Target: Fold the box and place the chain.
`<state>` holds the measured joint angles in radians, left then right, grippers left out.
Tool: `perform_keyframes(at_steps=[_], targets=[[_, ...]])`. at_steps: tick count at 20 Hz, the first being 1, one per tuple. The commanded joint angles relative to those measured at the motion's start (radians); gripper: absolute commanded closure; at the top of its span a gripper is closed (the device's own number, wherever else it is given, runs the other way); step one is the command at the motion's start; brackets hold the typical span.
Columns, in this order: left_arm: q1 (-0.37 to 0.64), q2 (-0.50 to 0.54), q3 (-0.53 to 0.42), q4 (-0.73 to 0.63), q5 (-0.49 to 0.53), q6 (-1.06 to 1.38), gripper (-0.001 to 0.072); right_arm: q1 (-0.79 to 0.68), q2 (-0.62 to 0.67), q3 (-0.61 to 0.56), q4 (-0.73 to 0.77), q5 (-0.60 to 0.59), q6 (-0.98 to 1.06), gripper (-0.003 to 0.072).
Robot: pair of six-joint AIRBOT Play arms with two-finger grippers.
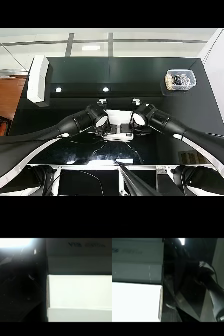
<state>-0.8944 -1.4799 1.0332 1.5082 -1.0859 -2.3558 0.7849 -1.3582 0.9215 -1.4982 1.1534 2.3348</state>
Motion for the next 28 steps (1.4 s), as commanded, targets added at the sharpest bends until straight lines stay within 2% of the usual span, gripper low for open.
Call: perform_keyframes(at_steps=[1,7,11,14,16,17,18,20,21,22,25,28], targets=[[0.000,0.000,0.001,-0.002,0.002,-0.002,0.0681,0.000,0.030,0.000,-0.020,0.007,-0.002,0.0312],[0.000,0.000,0.001,-0.002,0.002,-0.002,0.0682,-0.012,0.164,0.006,-0.020,0.045,-0.098,0.0312],[0.000,0.000,0.001,-0.003,0.002,-0.002,0.0681,-0.081,0.316,0.097,-0.043,0.173,-0.234,0.0312],[0.000,0.000,0.001,-0.003,0.001,-0.002,0.0681,-0.161,0.427,0.152,-0.230,0.190,-0.280,0.0312],[0.000,0.000,0.001,-0.003,0.002,-0.002,0.0681,-0.217,0.451,0.152,-0.499,0.187,-0.280,0.0312],[0.000,0.000,0.001,-0.003,0.003,-0.002,0.0681,-0.262,0.446,0.147,-0.591,0.163,-0.280,0.0311],[0.000,0.000,0.001,-0.003,0.002,-0.002,0.0681,-0.318,0.441,0.139,-0.621,0.111,-0.280,0.0311],[0.000,0.000,0.001,-0.003,-0.002,-0.002,0.0681,-0.450,0.416,0.117,-0.597,-0.013,-0.277,0.0292],[0.000,0.000,0.001,-0.002,-0.006,-0.002,0.0681,-0.520,0.391,0.110,-0.565,-0.070,-0.264,0.0008],[0.000,0.000,0.001,-0.002,-0.016,-0.002,0.0681,-0.578,0.361,0.110,-0.528,-0.117,-0.264,-0.0020],[0.000,0.000,0.001,-0.002,-0.031,-0.002,0.0681,-0.717,0.259,0.114,-0.430,-0.287,-0.288,-0.0025],[0.000,0.000,0.001,-0.003,-0.034,-0.002,0.0681,-0.783,0.119,0.200,-0.411,-0.319,-0.293,-0.0024]])
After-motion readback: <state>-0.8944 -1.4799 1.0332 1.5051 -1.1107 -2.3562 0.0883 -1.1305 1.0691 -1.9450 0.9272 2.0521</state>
